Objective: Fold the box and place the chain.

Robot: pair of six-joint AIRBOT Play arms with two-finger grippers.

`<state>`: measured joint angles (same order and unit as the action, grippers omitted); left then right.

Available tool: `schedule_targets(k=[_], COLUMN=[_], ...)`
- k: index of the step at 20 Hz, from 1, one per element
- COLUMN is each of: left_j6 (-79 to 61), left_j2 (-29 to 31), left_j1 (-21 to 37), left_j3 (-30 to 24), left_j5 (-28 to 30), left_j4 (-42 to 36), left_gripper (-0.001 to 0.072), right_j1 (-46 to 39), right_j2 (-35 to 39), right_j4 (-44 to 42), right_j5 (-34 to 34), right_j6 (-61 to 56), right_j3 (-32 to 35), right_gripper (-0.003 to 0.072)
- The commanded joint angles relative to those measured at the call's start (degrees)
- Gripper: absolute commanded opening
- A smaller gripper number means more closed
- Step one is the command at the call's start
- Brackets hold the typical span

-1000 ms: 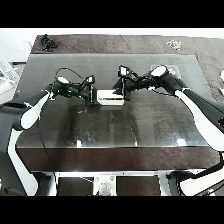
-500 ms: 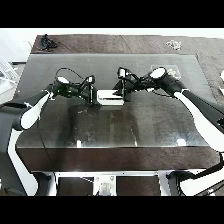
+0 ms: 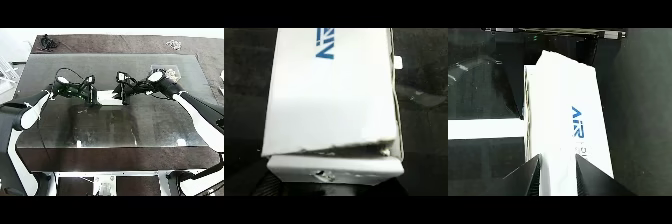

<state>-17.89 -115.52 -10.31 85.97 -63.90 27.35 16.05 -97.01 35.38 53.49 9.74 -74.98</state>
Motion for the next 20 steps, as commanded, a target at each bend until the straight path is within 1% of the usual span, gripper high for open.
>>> schedule_targets(k=[1, 5, 12, 14, 18, 19, 20], left_j6=[0.0, 0.0, 0.0, 0.0, 0.0, 0.0, 0.0], left_j2=[0.0, 0.0, 0.0, 0.0, 0.0, 0.0, 0.0], left_j1=[0.0, 0.0, 0.0, 0.0, 0.0, 0.0, 0.0], left_j3=[0.0, 0.0, 0.0, 0.0, 0.0, 0.0, 0.0], left_j5=[0.0, 0.0, 0.0, 0.0, 0.0, 0.0, 0.0], left_j4=[0.0, 0.0, 0.0, 0.0, 0.0, 0.0, 0.0], left_gripper=[0.0593, 0.0593, 0.0593, 0.0593, 0.0593, 0.0593, 0.0593], right_j1=[0.4, 0.3, -0.3, -1.1, -2.6, -3.0, -3.5], right_j2=[0.0, 0.0, 0.0, 0.0, 0.0, 0.1, 0.1], right_j4=[-0.1, -0.6, -6.9, -9.0, -12.3, -13.9, -15.7], right_j5=[0.6, 1.9, 2.1, 2.1, 3.8, 4.2, 4.2], right_j6=[-0.1, -0.3, 0.0, 0.0, 0.0, 0.0, 0.0], right_j3=[2.4, 4.2, 4.0, 3.7, 2.3, 2.1, 2.1], right_gripper=[0.0255, 0.0267, 0.0268, 0.0298, 0.0292, 0.0252, 0.0166])
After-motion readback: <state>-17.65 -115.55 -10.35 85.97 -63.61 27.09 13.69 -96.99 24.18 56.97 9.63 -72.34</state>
